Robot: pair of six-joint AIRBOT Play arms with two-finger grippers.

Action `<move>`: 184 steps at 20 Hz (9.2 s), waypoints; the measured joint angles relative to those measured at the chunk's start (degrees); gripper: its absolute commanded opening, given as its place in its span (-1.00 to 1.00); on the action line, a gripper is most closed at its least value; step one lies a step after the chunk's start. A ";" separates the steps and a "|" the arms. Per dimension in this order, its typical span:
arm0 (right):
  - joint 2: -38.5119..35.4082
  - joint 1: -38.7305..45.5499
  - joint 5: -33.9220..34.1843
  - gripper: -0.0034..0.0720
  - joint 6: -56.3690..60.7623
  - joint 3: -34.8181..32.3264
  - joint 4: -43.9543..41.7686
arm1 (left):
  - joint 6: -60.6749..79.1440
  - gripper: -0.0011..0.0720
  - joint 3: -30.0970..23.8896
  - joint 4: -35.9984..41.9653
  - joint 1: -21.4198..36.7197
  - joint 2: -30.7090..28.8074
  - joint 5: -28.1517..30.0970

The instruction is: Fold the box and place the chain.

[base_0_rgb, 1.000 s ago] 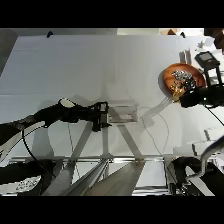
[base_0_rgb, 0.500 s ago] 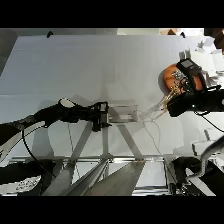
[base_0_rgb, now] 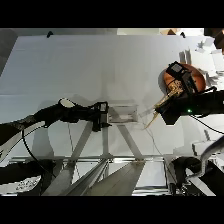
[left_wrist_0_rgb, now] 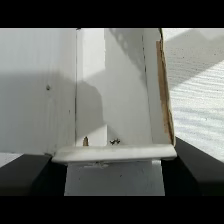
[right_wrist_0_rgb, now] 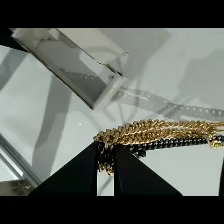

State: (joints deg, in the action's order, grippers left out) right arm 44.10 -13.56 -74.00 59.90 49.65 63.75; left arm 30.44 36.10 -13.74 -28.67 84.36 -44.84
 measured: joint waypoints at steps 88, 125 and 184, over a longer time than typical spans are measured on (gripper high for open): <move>5.29 16.28 39.60 0.80 37.70 -22.95 5.57 | 0.00 -0.39 0.00 0.02 0.00 0.00 -0.02; -4.85 4.44 9.44 -0.85 18.40 -5.14 9.01 | 0.00 -0.39 0.00 0.02 0.00 0.00 -0.02; -8.17 -0.74 17.35 0.42 -30.73 -16.39 -8.81 | -0.02 -0.39 0.00 0.00 0.00 0.00 0.00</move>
State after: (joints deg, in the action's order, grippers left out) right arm 35.92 -14.31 -56.64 29.17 33.26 54.94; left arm 30.41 36.10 -13.74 -28.67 84.36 -44.84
